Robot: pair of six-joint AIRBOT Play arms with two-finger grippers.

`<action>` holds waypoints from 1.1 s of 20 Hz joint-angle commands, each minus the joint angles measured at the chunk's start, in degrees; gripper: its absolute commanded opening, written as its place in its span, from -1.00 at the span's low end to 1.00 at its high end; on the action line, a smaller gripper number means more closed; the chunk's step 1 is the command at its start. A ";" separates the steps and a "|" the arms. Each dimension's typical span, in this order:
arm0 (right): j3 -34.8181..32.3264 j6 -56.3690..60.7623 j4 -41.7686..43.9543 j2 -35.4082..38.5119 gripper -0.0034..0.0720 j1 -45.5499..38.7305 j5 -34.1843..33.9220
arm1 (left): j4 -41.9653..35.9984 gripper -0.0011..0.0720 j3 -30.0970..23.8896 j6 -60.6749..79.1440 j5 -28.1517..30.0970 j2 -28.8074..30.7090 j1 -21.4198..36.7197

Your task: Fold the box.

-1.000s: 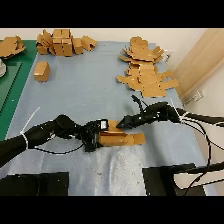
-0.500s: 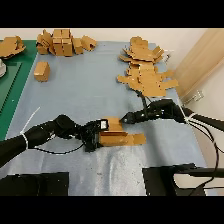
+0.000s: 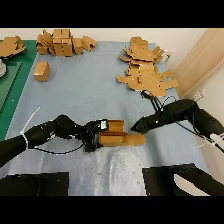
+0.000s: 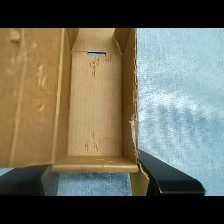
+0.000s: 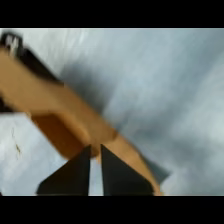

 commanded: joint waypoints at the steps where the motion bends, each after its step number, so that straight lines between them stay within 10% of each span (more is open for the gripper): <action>1: -3.91 2.71 -14.62 4.55 -0.26 8.81 -6.32 | -0.02 0.00 0.04 0.00 0.00 -0.02 -0.02; 3: -5.29 1.92 -21.75 4.48 0.45 14.32 -4.66 | -0.02 0.00 0.04 0.00 0.02 -0.02 -0.02; 9: -5.16 -2.54 -29.00 4.48 0.46 21.77 15.32 | -0.02 0.00 0.04 0.00 0.02 -0.02 -0.02; 22: -5.16 -5.57 -21.42 1.62 0.35 23.85 19.74 | -0.02 0.00 0.04 0.00 0.02 -0.02 -0.02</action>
